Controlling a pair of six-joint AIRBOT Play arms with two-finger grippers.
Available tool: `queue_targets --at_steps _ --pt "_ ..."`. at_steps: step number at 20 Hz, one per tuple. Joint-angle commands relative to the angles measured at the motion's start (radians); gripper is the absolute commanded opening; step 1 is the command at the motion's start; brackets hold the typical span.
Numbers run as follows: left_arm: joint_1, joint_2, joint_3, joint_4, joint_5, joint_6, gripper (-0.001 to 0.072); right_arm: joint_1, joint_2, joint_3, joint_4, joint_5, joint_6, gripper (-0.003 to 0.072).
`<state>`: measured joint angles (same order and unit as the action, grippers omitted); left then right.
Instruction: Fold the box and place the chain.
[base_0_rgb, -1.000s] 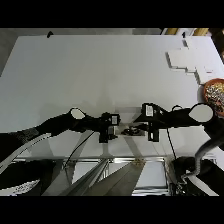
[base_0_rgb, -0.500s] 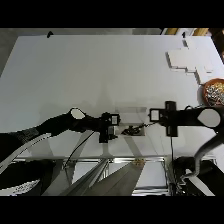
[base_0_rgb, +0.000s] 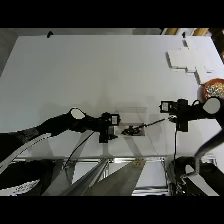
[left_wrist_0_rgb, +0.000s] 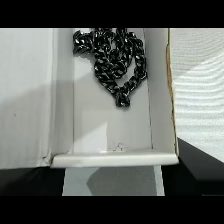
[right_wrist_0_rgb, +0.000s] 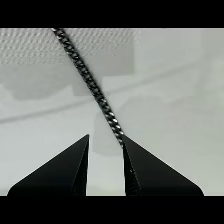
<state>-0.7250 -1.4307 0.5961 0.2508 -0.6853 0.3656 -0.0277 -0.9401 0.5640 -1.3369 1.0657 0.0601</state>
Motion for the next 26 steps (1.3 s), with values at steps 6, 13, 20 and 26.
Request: queue_targets --at_steps 6,13,20,26 --pt "0.000 0.000 0.000 0.000 0.000 0.000 0.0170 -0.011 -0.163 0.000 0.081 -0.087 -0.156 0.0242" --pt "0.000 0.000 0.000 0.000 0.000 0.000 0.0170 -0.011 -0.190 -0.001 0.085 -0.106 -0.196 0.0193" --pt "0.000 0.000 0.000 0.000 0.000 0.000 0.0170 -0.011 -0.234 0.000 0.079 -0.066 -0.191 0.0017" --pt "0.000 0.000 0.000 0.000 0.000 0.000 0.0170 -0.011 -0.080 0.000 0.138 0.048 -0.183 0.0017"
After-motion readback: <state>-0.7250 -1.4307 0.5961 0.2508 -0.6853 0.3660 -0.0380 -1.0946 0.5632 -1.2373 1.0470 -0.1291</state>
